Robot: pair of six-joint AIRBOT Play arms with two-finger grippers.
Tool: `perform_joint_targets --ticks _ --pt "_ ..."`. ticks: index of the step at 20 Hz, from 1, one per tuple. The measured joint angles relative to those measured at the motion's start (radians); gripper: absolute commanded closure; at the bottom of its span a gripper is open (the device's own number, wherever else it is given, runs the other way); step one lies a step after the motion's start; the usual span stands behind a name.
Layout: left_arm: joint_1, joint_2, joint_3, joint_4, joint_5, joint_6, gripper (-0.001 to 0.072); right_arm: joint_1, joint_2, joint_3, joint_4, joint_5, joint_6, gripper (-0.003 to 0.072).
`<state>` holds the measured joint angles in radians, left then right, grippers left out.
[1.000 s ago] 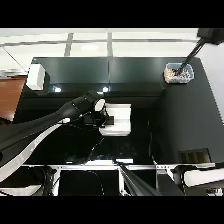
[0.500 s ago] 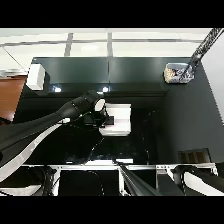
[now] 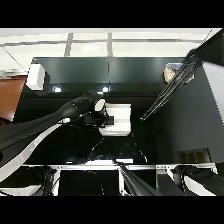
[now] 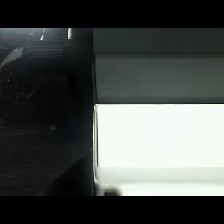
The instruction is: Fold the box and place the chain.
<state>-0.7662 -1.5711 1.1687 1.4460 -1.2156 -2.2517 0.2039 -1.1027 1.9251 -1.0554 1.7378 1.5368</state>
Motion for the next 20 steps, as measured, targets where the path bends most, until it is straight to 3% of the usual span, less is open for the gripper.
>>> perform_joint_targets --ticks 8,15,20 --pt "0.000 0.000 0.000 0.000 0.000 0.000 0.0684 0.248 0.002 -0.259 0.013 -0.196 0.027 0.0674" --pt "0.000 0.000 0.000 0.000 0.000 0.000 0.0683 0.293 0.000 -0.467 0.017 -0.376 0.045 0.0673" --pt "0.000 0.000 0.000 0.000 0.001 0.000 0.0683 0.312 -0.010 -0.724 0.029 -0.565 0.090 0.0673"
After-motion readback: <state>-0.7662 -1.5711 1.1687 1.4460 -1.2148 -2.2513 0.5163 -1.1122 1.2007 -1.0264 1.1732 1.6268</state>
